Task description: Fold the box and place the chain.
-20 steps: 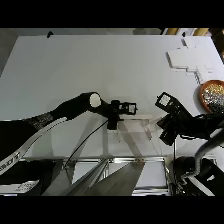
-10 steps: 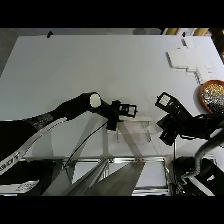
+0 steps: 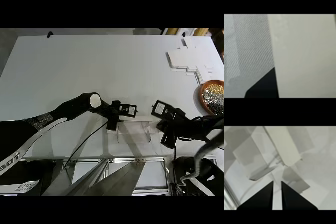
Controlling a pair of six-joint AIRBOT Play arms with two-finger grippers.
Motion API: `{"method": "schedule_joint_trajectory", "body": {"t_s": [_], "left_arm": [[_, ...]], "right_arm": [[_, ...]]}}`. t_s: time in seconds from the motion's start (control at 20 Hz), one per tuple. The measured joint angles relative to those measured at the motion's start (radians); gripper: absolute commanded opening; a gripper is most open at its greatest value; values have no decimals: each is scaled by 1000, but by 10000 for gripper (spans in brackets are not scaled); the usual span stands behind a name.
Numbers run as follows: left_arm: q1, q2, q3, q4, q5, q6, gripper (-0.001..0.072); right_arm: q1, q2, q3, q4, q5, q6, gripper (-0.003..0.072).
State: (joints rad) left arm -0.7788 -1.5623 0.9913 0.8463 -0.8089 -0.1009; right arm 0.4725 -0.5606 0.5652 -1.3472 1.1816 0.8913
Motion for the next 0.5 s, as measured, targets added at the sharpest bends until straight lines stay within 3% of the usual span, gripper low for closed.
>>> {"method": "schedule_joint_trajectory", "body": {"t_s": [0.05, 0.1, 0.2, 0.25, 0.5], "left_arm": [[0, 0, 0, 0, -7, -5, 12], [-1, 0, 0, 0, -15, -8, 12], [-1, 0, 0, -1, -25, -12, 12], [-1, 0, 0, -1, -30, -15, 12], [-1, 0, 0, -2, -39, -19, 12]], "right_arm": [[0, 0, -10, 11, 2, -26, 203], [0, 0, -18, 19, 2, -52, 210], [0, 0, -31, 31, 3, -121, 465], [0, 0, -37, 39, 5, -166, 514], [-5, 0, -84, 91, 5, -333, 539]]}}
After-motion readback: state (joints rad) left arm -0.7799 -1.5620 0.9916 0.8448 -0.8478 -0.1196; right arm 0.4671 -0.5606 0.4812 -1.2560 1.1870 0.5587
